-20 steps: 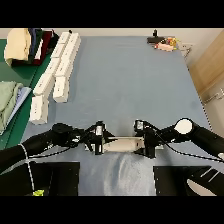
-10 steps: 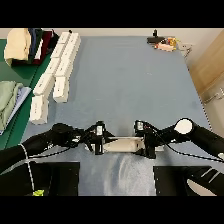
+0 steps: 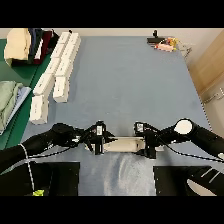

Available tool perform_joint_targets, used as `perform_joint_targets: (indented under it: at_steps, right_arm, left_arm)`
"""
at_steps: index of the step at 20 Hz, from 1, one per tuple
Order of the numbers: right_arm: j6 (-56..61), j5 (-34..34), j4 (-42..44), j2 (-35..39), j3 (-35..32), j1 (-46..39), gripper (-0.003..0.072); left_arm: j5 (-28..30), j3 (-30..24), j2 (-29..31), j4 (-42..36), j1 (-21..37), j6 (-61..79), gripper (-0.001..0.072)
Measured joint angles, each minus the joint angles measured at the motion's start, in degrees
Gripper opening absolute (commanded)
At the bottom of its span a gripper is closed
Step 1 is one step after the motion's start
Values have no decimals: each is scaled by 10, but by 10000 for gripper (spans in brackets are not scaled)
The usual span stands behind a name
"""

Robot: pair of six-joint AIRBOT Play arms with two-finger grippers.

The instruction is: Fold the box.

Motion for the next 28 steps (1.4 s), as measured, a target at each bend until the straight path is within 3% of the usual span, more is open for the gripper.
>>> perform_joint_targets:
  at_steps: [12, 15, 17, 19, 20, 22, 25, 28]
  right_arm:
    - [-69, -37, 13, 0, -29, -1, 699]
    - [-73, -50, 15, -1, -35, -1, 567]
    - [-73, -57, 18, 0, -38, -1, 556]
    - [-74, -61, 19, 0, -40, -1, 448]
    - [-74, -61, 20, 0, -41, -1, 440]
    - [-75, -62, 20, 0, -42, -1, 444]
    - [-75, -63, 20, 0, -42, -1, 583]
    - [-75, -65, 20, 0, -43, 0, 583]
  left_arm:
    - [0, 0, 0, 0, 0, 0, 13]
    - [0, 0, 0, 0, 0, 0, 12]
    - [0, 0, 0, 0, 0, 0, 13]
    - [0, 0, 0, 0, 0, 0, 13]
    - [-1, 0, 0, 0, 0, 0, 13]
    - [-1, 0, 0, 0, 0, 0, 12]
    - [0, 0, 0, 0, 0, 0, 13]
    - [0, 0, 0, 0, 0, 0, 13]
